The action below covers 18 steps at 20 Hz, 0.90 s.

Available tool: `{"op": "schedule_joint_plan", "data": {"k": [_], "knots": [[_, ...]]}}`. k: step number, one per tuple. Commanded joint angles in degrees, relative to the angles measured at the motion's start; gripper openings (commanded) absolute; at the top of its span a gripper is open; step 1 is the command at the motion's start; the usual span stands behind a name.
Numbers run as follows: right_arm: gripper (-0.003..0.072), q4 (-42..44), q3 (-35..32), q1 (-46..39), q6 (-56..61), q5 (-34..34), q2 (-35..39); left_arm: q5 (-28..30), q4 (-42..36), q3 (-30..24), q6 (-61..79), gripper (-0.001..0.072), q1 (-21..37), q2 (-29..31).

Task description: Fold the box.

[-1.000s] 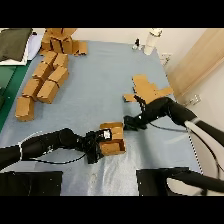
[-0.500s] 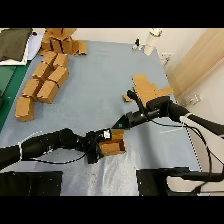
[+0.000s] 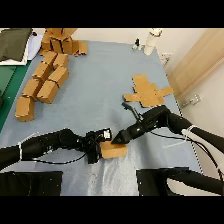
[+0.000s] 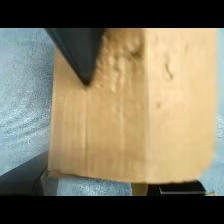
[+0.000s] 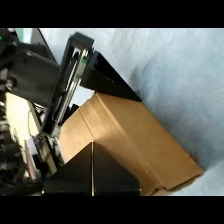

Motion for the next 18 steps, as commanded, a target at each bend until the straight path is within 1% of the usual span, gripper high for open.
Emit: {"op": "schedule_joint_plan", "data": {"k": [1, 4, 7, 8, 9, 10, 11, 12, 14, 15, 16, 18], "knots": [[0.0001, -10.64, -0.59, 7.61, 4.57, 7.65, 5.40, 0.39, 0.00, 0.07, 0.02, 0.0463, -0.02, 0.00], [0.0002, -17.46, -0.59, 13.14, 6.73, 15.45, 14.86, 0.37, -0.02, 0.07, 0.02, 0.0463, -0.02, 0.00], [0.0008, -24.35, -0.59, 16.33, 6.67, 21.07, 23.89, 0.37, -0.02, 0.07, 0.02, 0.0463, -0.02, 0.00], [0.0079, -25.88, -0.59, 16.94, 6.62, 21.42, 26.01, 0.37, -0.02, 0.07, 0.02, 0.0464, -0.02, 0.00], [0.0231, -26.97, -0.59, 17.66, 6.38, 21.20, 27.78, 0.37, -0.02, 0.07, 0.02, 0.0463, -0.02, 0.00], [0.0350, -28.02, -0.63, 18.43, 5.57, 20.59, 29.00, 0.37, -0.02, 0.07, 0.02, 0.0463, -0.02, 0.00], [0.0410, -28.68, -0.90, 19.15, 3.26, 20.02, 29.88, 0.37, 0.00, 0.07, 0.02, 0.0464, -0.02, 0.00], [0.0430, -28.72, -1.36, 19.93, 0.63, 19.85, 30.16, 0.37, -0.02, 0.07, 0.02, 0.0463, -0.02, 0.00], [0.0430, -28.68, -2.62, 21.97, -4.83, 19.98, 30.03, 0.37, 0.00, 0.07, 0.02, 0.0464, -0.04, 0.00], [0.0449, -28.63, -3.45, 22.84, -7.56, 20.15, 30.03, 0.37, 0.00, 0.07, 0.02, 0.0463, -0.02, 0.00], [0.0498, -28.72, -4.44, 23.78, -10.82, 20.65, 29.99, 0.37, -0.02, 0.09, 0.02, 0.0464, -0.02, 0.00], [0.0498, -28.55, -5.97, 24.68, -16.68, 22.34, 29.99, 0.37, -0.02, 0.07, 0.02, 0.0464, -0.02, 0.00]]}}
